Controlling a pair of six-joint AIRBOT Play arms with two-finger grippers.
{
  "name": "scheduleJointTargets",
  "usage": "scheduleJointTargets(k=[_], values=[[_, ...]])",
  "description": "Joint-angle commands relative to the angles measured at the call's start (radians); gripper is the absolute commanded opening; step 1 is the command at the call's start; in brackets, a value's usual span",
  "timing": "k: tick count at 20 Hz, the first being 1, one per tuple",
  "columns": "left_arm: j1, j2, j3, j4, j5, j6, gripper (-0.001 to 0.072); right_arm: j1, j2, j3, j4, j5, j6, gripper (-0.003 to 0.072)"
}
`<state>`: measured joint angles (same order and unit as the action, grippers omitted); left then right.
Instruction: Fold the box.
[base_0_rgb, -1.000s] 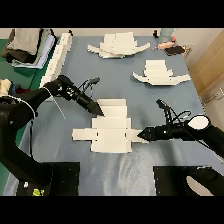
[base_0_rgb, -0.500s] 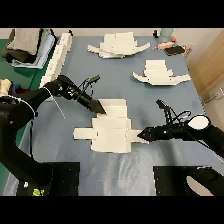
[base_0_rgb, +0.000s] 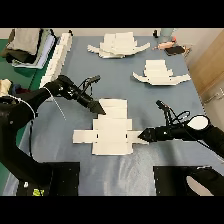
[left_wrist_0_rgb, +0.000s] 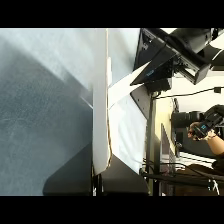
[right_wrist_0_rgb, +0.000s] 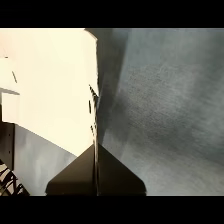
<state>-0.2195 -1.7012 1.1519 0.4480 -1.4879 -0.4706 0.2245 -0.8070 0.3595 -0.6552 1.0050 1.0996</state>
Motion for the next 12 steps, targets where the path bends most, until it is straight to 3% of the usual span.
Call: scheduleJointTargets(k=[1,12], values=[[-0.012,-0.001,0.001,0.002,-0.015,0.010,0.0016,0.000,0.000,0.000,0.001,-0.021,0.002,0.0001],[-0.016,-0.001,0.002,0.080,-0.004,0.011,0.0019,0.000,0.000,0.000,0.000,-0.028,0.002,0.0002]])
